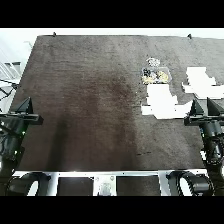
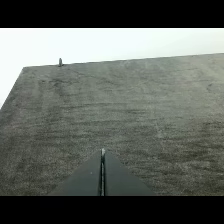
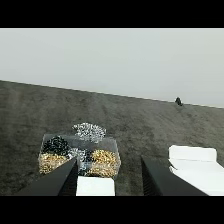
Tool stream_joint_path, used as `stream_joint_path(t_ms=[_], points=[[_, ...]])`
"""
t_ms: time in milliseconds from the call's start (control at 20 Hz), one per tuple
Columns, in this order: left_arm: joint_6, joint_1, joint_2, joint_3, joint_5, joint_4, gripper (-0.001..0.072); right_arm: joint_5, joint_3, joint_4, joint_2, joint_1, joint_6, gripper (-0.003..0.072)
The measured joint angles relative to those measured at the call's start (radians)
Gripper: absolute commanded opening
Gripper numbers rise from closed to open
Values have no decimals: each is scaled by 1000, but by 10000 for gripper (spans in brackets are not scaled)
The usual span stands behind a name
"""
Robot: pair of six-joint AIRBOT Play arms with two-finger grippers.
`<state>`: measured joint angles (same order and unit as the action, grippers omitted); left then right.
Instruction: Fold the box and place the chain.
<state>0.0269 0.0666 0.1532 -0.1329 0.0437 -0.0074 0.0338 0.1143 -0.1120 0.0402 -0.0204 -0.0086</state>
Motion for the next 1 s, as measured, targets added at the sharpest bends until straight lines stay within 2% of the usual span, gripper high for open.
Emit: stream_joint_path(t_ms=[300, 450, 550, 700, 850, 1000], points=[[0, 0, 0, 0, 0, 0, 20, -18, 3, 0, 1, 0, 18, 444], [0, 0, 0, 0, 0, 0, 19, -21, 38, 0, 47, -1, 43, 445], [0, 0, 0, 0, 0, 0, 20, -20, 92, 0, 135, -13, 51, 458], [0, 0, 0, 0, 0, 0, 19, -31, 219, 0, 349, -77, 86, 478], [0, 0, 0, 0, 0, 0, 20, -185, 367, -15, 598, -226, 160, 477], [0, 0, 0, 0, 0, 0, 20, -494, 539, -163, 840, -441, 356, 479]])
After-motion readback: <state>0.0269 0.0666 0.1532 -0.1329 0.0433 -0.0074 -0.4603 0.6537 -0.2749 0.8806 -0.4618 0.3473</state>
